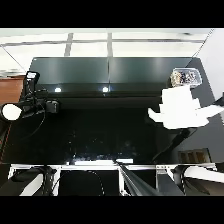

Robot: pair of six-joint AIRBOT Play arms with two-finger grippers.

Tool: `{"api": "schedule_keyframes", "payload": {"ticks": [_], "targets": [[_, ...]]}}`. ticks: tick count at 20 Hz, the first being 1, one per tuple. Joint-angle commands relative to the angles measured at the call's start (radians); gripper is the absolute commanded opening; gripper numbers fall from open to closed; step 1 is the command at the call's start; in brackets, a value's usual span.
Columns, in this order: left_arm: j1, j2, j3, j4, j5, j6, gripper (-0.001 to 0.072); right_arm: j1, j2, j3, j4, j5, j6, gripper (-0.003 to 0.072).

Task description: Fold the box and place the chain.

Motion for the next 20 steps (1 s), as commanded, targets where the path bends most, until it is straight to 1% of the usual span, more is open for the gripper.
{"api": "schedule_keyframes", "payload": {"ticks": [1, 2, 3, 5, 6, 7, 8, 9, 10, 11, 12, 13, 14, 15, 17, 18, 20], "targets": [[0.0, 0.0, 0.0, -0.001, 0.003, 0.0, 0.071, 0.111, 0.222, -0.231, 0.092, -0.085, 0.004, 0.0017], [0.0, 0.0, 0.0, -0.007, 0.003, 0.0, 0.071, 0.148, 0.293, -0.316, 0.148, -0.137, 0.003, 0.0016], [0.0, -0.001, 0.0, -0.032, 0.002, 0.0, 0.071, 0.195, 0.367, -0.418, 0.246, -0.212, 0.001, 0.0017], [0.0, -0.001, 0.0, -0.107, -0.002, 0.0, 0.071, 0.319, 0.498, -0.625, 0.484, -0.339, -0.075, 0.0016], [0.0, -0.003, 0.0, -0.151, 0.0, 0.0, 0.071, 0.397, 0.552, -0.716, 0.586, -0.409, -0.131, 0.0016], [0.0, -0.009, 0.0, -0.199, 0.0, 0.001, 0.071, 0.495, 0.603, -0.801, 0.679, -0.509, -0.181, 0.0017], [-0.002, -0.022, 0.0, -0.251, -0.002, 0.004, 0.071, 0.596, 0.642, -0.869, 0.756, -0.614, -0.237, 0.0017], [-0.01, -0.04, 0.0, -0.296, -0.002, 0.009, 0.071, 0.69, 0.663, -0.913, 0.81, -0.707, -0.269, 0.0017], [-0.026, -0.07, 0.002, -0.352, -0.002, 0.019, 0.071, 0.779, 0.668, -0.939, 0.845, -0.794, -0.282, 0.0017], [-0.045, -0.105, 0.008, -0.432, -0.012, 0.053, 0.071, 0.868, 0.665, -0.952, 0.848, -0.885, -0.281, 0.0017], [-0.065, -0.154, 0.024, -0.541, -0.044, 0.106, 0.0709, 0.94, 0.663, -0.957, 0.842, -0.956, -0.28, 0.0017], [-0.082, -0.205, 0.058, -0.624, -0.099, 0.196, 0.0709, 0.988, 0.662, -0.957, 0.844, -0.995, -0.28, 0.0017], [-0.095, -0.269, 0.11, -0.668, -0.167, 0.278, 0.071, 1.02, 0.662, -0.957, 0.844, -1.015, -0.275, 0.0017], [-0.105, -0.338, 0.17, -0.689, -0.231, 0.292, 0.0709, 1.037, 0.662, -0.957, 0.842, -1.016, -0.273, 0.0017], [-0.118, -0.468, 0.273, -0.729, -0.326, 0.294, 0.071, 1.044, 0.662, -0.957, 0.843, -1.007, -0.273, 0.0017], [-0.124, -0.529, 0.317, -0.734, -0.337, 0.296, 0.071, 1.044, 0.662, -0.957, 0.84, -1.007, -0.274, 0.0017], [-0.125, -0.615, 0.371, -0.748, -0.348, 0.299, 0.071, 1.044, 0.662, -0.957, 0.84, -1.008, -0.274, 0.0017]]}}
